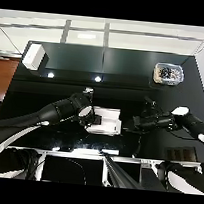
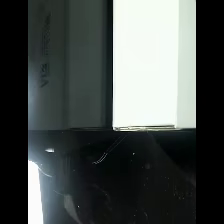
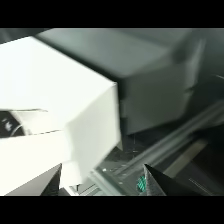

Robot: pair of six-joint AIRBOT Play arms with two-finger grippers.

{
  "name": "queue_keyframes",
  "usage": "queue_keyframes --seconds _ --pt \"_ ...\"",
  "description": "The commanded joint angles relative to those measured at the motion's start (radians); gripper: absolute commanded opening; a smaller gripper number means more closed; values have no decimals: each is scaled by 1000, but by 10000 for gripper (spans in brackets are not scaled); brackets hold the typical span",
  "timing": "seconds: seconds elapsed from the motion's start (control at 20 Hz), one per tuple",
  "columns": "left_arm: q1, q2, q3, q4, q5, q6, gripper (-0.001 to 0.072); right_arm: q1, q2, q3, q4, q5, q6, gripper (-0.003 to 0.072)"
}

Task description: Fold the box and place the chain.

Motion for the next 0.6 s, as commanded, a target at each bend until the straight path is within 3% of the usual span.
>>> queue_keyframes --seconds 0.0,0.15,0.25,0.3,0.4,0.55 --pt "0 0 0 3 0 0 25 60 -4 32 26 3 -32 586" --pt "0 0 0 3 0 0 25 180 -4 71 16 -118 76 582" --pt "0 0 0 3 0 0 26 264 -4 116 -12 -202 133 486" --pt "0 0 0 6 0 0 26 303 -4 144 -66 -251 198 485" --pt "0 0 0 6 0 0 25 387 -4 212 -277 -317 409 484" --pt "0 0 0 5 0 0 26 535 -4 307 -655 -313 774 484"
